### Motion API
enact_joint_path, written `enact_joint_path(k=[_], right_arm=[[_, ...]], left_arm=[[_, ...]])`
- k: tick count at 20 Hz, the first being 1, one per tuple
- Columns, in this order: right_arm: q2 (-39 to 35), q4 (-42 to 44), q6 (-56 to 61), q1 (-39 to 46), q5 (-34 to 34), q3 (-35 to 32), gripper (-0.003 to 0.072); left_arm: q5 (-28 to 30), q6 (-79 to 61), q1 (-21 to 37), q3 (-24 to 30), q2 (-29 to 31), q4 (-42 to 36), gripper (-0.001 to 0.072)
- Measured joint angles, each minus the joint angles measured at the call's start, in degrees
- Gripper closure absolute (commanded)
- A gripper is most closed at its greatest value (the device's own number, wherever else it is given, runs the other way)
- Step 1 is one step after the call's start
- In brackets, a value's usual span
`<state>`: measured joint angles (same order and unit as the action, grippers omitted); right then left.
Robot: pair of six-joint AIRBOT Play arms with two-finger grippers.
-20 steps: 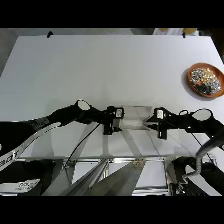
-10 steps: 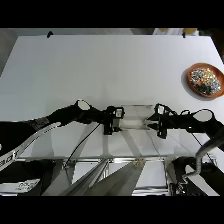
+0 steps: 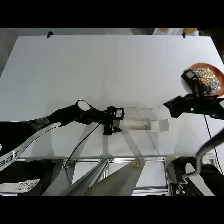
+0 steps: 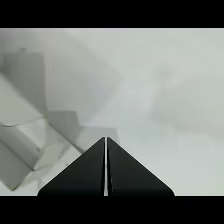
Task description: Fold the box and place the chain.
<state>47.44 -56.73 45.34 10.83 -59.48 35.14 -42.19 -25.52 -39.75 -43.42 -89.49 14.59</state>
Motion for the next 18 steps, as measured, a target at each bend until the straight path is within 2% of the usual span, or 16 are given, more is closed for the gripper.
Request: enact_joint_path(k=[3, 7, 13, 18], right_arm=[[3.13, -9.81, 15.56, 2.67, -0.31, 1.33, 0.0664], [8.68, -13.2, 24.17, 3.82, -2.21, -0.39, 0.0664], [13.55, -5.97, 24.37, 2.03, -2.51, -8.37, 0.0664], [12.98, 4.66, 17.59, -1.25, -1.99, -10.67, 0.0662]], left_arm=[[-0.02, 0.0, 0.0, 0.0, 0.0, 0.0, 0.0397], [-0.02, 0.0, 0.0, 0.0, 0.0, 0.0, 0.0397], [-0.02, 0.02, 0.0, 0.0, 0.0, 0.0, 0.0397], [-0.04, 0.0, 0.0, 0.0, 0.0, -0.02, 0.0397]])
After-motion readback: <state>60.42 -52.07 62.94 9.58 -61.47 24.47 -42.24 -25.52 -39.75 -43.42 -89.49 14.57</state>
